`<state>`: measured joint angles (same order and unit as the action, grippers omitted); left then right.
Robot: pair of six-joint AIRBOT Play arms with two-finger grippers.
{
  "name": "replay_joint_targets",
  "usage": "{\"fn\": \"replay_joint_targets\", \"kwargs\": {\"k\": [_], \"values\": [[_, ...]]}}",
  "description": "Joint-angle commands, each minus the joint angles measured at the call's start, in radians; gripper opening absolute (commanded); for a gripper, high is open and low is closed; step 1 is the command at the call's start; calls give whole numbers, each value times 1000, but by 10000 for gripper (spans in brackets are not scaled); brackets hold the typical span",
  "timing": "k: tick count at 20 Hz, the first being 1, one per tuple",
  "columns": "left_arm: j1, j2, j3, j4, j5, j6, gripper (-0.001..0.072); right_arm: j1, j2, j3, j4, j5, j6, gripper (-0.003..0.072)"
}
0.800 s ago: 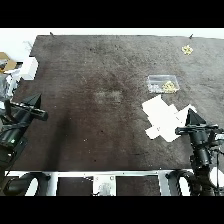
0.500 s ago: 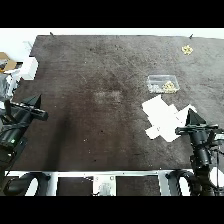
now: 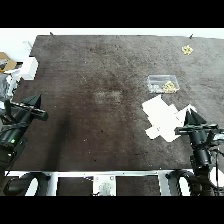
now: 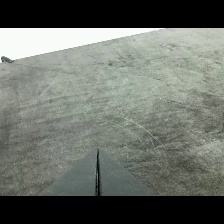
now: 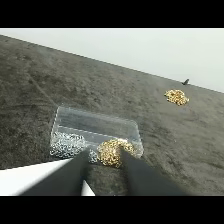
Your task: Fold the box and place the chain.
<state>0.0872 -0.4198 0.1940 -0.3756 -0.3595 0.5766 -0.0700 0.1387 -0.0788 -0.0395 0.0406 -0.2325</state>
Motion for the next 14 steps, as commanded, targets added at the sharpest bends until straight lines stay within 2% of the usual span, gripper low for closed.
{"fn": "replay_joint_targets", "kwargs": {"k": [1, 4, 7, 11, 14], "values": [[1, 1, -1, 0, 0, 0, 11, 0, 0, 26, 3, -25, 1, 436], [1, 1, -1, 0, 0, 0, 12, 0, -5, 74, 4, -150, 2, 437], [1, 1, -1, 0, 0, 0, 11, 0, -95, 137, 3, -207, 46, 437], [1, 1, -1, 0, 0, 0, 11, 0, -358, 286, 3, -206, 45, 437], [1, 1, -1, 0, 0, 0, 11, 0, -629, 433, 3, -195, 45, 437]]}}
